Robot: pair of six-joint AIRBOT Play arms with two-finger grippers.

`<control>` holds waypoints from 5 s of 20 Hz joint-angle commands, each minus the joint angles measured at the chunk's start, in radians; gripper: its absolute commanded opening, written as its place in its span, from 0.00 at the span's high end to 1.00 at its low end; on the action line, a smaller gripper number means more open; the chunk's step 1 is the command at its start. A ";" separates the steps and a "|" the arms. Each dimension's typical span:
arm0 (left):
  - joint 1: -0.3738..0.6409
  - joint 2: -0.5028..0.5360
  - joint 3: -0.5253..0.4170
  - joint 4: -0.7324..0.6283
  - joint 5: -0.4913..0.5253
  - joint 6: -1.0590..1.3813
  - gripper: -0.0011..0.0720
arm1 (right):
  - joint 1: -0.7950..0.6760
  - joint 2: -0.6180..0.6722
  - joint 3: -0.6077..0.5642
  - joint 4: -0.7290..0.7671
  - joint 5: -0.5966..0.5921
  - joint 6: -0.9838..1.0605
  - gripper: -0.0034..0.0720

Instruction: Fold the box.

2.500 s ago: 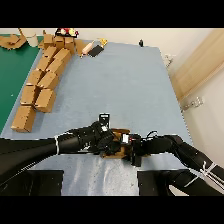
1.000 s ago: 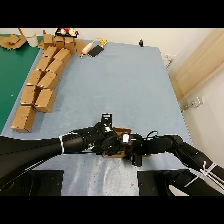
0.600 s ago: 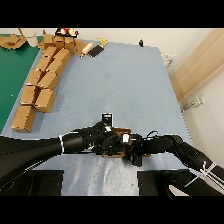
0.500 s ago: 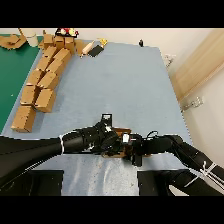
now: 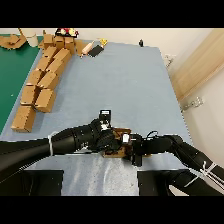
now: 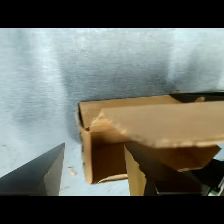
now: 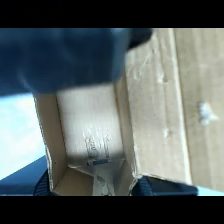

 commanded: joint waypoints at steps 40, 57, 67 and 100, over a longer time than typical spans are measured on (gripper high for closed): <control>0.590 0.237 -0.274 -0.534 0.132 1.889 0.97 | 0.000 0.001 0.001 -0.001 0.009 0.000 0.40; 0.268 0.250 -0.488 -0.607 0.465 2.321 0.05 | 0.000 0.001 0.001 -0.027 0.009 0.000 0.40; 0.263 0.217 -0.470 -0.688 0.415 2.323 0.02 | 0.000 0.001 0.001 -0.027 0.009 0.000 0.40; 0.309 0.206 -0.566 -0.975 0.470 2.616 0.03 | 0.000 0.001 0.001 -0.027 0.008 0.000 0.40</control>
